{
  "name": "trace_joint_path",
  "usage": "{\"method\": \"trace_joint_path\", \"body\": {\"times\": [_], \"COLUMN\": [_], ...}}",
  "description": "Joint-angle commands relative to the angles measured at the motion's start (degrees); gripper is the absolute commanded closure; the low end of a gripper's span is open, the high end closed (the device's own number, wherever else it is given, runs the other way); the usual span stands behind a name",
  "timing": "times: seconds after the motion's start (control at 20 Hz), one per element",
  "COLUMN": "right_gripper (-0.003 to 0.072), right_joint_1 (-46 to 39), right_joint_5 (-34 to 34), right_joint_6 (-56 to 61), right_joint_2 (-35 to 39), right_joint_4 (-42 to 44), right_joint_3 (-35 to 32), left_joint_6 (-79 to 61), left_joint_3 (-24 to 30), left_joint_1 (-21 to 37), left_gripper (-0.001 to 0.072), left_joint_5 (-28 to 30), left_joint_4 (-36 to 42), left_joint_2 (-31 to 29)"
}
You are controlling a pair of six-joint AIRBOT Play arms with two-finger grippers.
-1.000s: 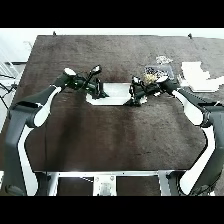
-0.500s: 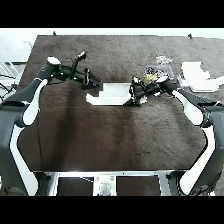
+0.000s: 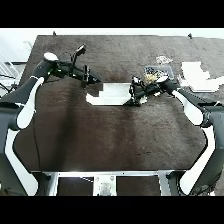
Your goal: Fold the box and place the chain.
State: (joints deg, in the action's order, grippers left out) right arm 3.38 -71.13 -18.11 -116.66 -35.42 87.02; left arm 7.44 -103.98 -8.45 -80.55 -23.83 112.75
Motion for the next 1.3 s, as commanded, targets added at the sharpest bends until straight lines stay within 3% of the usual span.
{"method": "trace_joint_path", "body": {"times": [0.0, 0.15, 0.25, 0.5, 0.7, 0.85, 1.25], "right_gripper": [0.0251, 0.0250, 0.0250, 0.0251, 0.0250, 0.0251, 0.0251], "right_joint_1": [0.0, 0.0, 0.0, 0.0, 0.1, 0.1, 0.1], "right_joint_5": [0.0, 0.0, 0.0, 0.0, 0.0, 0.0, 0.0], "right_joint_6": [0.0, 0.0, 0.0, 0.0, 0.0, 0.0, 0.0], "right_joint_2": [0.0, 0.0, 0.0, 0.0, 0.0, 0.0, 0.0], "right_joint_4": [0.0, 0.0, 0.0, 0.0, 0.0, 0.0, 0.0], "right_joint_3": [0.0, 0.0, 0.0, 0.0, 0.0, 0.0, 0.0], "left_joint_6": [-1.6, -5.3, -7.6, -9.2, -9.4, -9.5, -8.1], "left_joint_3": [7.2, 18.2, 23.9, 28.7, 28.8, 27.9, 17.4], "left_joint_1": [-3.0, -6.6, -8.7, -11.2, -11.2, -11.1, -11.1], "left_gripper": [0.0695, 0.0695, 0.0695, 0.0693, 0.0692, 0.0691, 0.0690], "left_joint_5": [10.4, 21.0, 24.2, 28.5, 36.1, 37.8, 40.3], "left_joint_4": [-1.2, -1.2, -1.2, -1.8, -2.0, -2.6, -6.7], "left_joint_2": [-6.5, -14.4, -17.6, -18.1, -17.2, -15.9, -7.9]}}
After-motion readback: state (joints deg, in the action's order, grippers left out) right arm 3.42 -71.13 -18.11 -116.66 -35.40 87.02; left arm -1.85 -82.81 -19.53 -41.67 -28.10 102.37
